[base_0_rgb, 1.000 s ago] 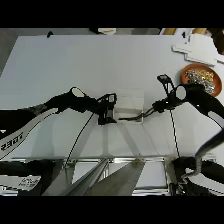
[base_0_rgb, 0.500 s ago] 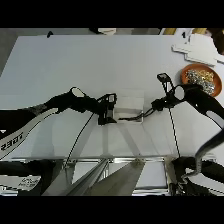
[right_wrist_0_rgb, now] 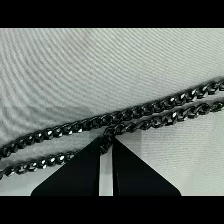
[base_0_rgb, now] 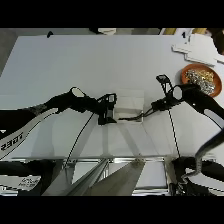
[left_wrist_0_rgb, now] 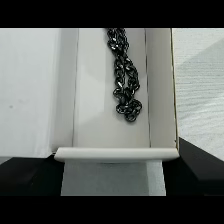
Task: Fold the box and place the chain.
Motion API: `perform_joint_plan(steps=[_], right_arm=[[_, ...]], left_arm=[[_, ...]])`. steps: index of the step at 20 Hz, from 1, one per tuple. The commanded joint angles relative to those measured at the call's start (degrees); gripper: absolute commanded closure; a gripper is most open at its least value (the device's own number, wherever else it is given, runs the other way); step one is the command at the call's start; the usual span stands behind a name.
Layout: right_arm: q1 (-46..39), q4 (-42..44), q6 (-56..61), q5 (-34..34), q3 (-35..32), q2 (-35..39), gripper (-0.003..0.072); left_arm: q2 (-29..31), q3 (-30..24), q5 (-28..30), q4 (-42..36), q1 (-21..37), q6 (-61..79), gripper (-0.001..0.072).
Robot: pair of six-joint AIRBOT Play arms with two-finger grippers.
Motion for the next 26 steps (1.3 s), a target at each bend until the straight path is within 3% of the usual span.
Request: perform_joint_plan(steps=[1, 6, 12, 17, 26], right_arm=[[0.0, -0.9, -0.7, 2.1, 0.0, 1.2, 0.0672], [0.0, -1.8, -1.8, 7.2, 0.0, 13.2, 0.0672], [5.1, 7.2, -3.0, 12.1, 0.0, 27.5, 0.0672], [15.0, 19.4, -2.2, 6.4, 0.0, 28.9, 0.0672], [28.6, 21.7, 5.7, -6.9, 0.0, 26.4, 0.0672]], left_arm=[[0.0, 0.1, 0.0, 0.0, 0.0, 0.0, 0.0500], [0.0, 0.1, 0.0, 0.0, 0.0, 0.0, 0.0500], [0.0, 0.1, 0.0, 0.0, 0.0, 0.0, 0.0500], [0.0, 0.1, 0.0, 0.0, 0.0, 0.0, 0.0500], [0.0, 0.1, 0.0, 0.0, 0.0, 0.0, 0.0500]])
